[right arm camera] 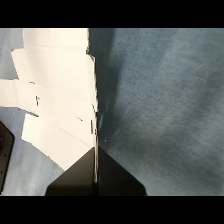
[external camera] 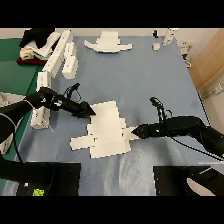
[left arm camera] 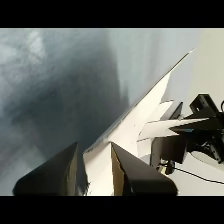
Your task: Fold the box.
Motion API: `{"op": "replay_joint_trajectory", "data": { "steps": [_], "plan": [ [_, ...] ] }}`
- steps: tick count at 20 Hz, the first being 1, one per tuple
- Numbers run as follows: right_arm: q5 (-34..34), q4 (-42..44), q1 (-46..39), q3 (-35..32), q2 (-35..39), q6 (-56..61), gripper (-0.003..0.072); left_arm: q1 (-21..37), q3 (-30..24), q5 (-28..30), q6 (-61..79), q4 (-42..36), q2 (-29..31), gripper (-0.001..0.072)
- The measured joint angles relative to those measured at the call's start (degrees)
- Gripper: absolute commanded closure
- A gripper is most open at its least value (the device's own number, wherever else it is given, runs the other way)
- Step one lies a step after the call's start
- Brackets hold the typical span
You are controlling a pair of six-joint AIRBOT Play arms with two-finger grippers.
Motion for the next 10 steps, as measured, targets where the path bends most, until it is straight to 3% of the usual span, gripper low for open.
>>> {"op": "replay_joint_trajectory", "data": {
  "steps": [1, 3, 10],
  "plan": [
    [0.1, 0.0, 0.0, 0.0, 0.0, 0.0, 0.0687, -0.2, 0.7, -0.5, 1.2, -0.8, -1.3, 0.039],
    [0.2, -0.1, 0.1, 0.0, 0.0, 0.1, 0.0687, -0.6, 2.2, -2.9, 3.7, -1.9, -3.8, 0.0484],
    [0.3, -0.9, 0.1, 0.0, 0.1, 0.6, 0.0686, -0.9, 3.9, -11.1, 9.8, -1.5, -7.0, 0.0484]
  ]
}}
